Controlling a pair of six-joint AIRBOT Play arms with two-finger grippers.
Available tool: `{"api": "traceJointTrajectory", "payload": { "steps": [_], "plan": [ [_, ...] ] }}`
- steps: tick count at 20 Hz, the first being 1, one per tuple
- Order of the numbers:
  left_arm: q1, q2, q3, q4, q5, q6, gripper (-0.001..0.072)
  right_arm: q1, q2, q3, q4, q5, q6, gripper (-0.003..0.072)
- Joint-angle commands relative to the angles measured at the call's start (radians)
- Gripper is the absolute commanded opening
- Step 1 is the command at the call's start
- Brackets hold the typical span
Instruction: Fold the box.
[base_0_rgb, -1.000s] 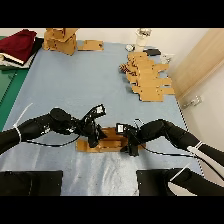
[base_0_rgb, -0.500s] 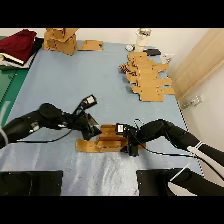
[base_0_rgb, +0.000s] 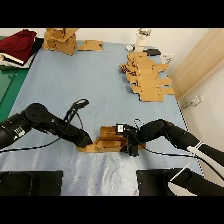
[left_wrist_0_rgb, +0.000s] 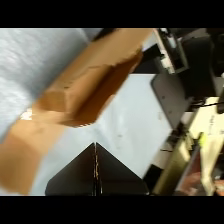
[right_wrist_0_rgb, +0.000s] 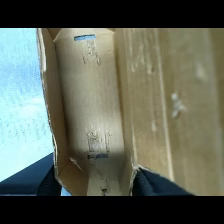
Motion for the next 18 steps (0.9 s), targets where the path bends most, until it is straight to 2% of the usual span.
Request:
{"api": "traceJointTrajectory", "payload": {
  "steps": [1, 5, 8, 12, 15, 18],
  "plan": [
    [-0.088, -0.053, 0.024, -0.095, 0.14, -0.108, 0.0011, -0.001, 0.0, 0.0, 0.0, 0.001, 0.0, 0.0515],
    [-0.06, -0.172, 0.128, -0.094, 0.262, -0.053, 0.0011, -0.001, 0.0, 0.0, 0.0, 0.001, 0.0, 0.0515],
    [-0.038, -0.286, 0.208, -0.086, 0.248, 0.015, 0.0011, -0.001, 0.0, 0.0, 0.0, 0.001, 0.0, 0.0515],
    [-0.038, -0.424, 0.232, -0.047, 0.238, 0.012, 0.001, -0.001, 0.0, 0.0, 0.0, 0.001, 0.0, 0.0515],
    [-0.039, -0.465, 0.232, 0.038, 0.192, -0.033, 0.001, -0.001, 0.0, 0.0, 0.0, 0.001, 0.001, 0.0515],
    [-0.038, -0.466, 0.234, 0.04, 0.19, -0.029, 0.001, -0.001, 0.0, 0.0, 0.0, 0.001, 0.0, 0.0515]
  ]
}}
